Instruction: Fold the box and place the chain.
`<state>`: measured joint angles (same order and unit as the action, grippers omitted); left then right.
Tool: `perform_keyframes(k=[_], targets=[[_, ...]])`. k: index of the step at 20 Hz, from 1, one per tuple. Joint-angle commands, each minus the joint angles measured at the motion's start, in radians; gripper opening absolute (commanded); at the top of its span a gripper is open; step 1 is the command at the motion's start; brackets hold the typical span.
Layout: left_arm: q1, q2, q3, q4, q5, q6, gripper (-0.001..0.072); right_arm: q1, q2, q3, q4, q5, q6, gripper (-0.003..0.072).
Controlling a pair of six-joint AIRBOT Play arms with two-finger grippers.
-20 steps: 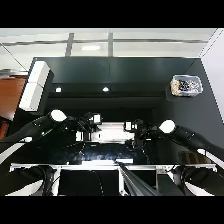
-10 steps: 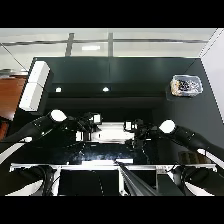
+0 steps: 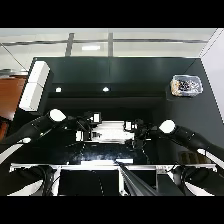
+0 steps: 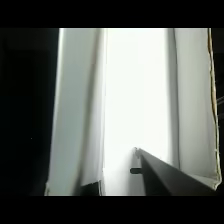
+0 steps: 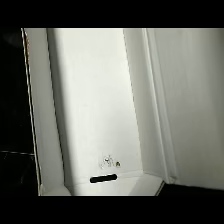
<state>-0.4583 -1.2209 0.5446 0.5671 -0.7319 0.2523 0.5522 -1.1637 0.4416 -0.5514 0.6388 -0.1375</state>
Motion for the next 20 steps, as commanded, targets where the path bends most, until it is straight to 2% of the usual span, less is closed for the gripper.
perform_keyframes(k=[1,7,10,11,12,13,14,15,17,20], targets=[[0.019,0.043,0.001,0.002,0.016,-0.079,0.0708,0.0,0.0,0.0,0.0,0.0,0.0,0.0392],[0.13,0.198,0.001,0.1,-0.01,-0.27,0.0708,0.0,-0.001,0.0,0.001,-0.013,0.011,0.0392],[0.196,0.318,0.001,0.198,-0.164,-0.436,0.0702,0.0,-0.001,0.0,0.001,-0.013,0.011,0.0392],[0.216,0.354,0.001,0.232,-0.223,-0.52,0.0676,0.0,-0.001,0.0,0.001,-0.013,0.011,0.0392],[0.235,0.389,0.001,0.252,-0.283,-0.612,0.062,0.0,0.0,0.0,0.001,-0.013,0.011,0.0392],[0.249,0.418,0.001,0.254,-0.336,-0.687,0.0477,0.0,-0.001,0.0,0.001,-0.013,0.011,0.0392],[0.253,0.444,0.001,0.251,-0.383,-0.743,0.021,0.0,0.0,0.0,0.001,-0.013,0.011,0.0392],[0.251,0.46,0.001,0.229,-0.423,-0.756,0.0027,0.0,0.0,0.0,0.001,-0.013,0.011,0.0392],[0.222,0.46,-0.013,0.142,-0.412,-0.757,0.0026,0.0,-0.001,0.0,0.001,-0.013,0.011,0.0392],[0.137,0.427,-0.066,-0.046,-0.204,-0.756,0.0027,0.0,0.0,0.0,0.001,-0.013,0.011,0.0392]])
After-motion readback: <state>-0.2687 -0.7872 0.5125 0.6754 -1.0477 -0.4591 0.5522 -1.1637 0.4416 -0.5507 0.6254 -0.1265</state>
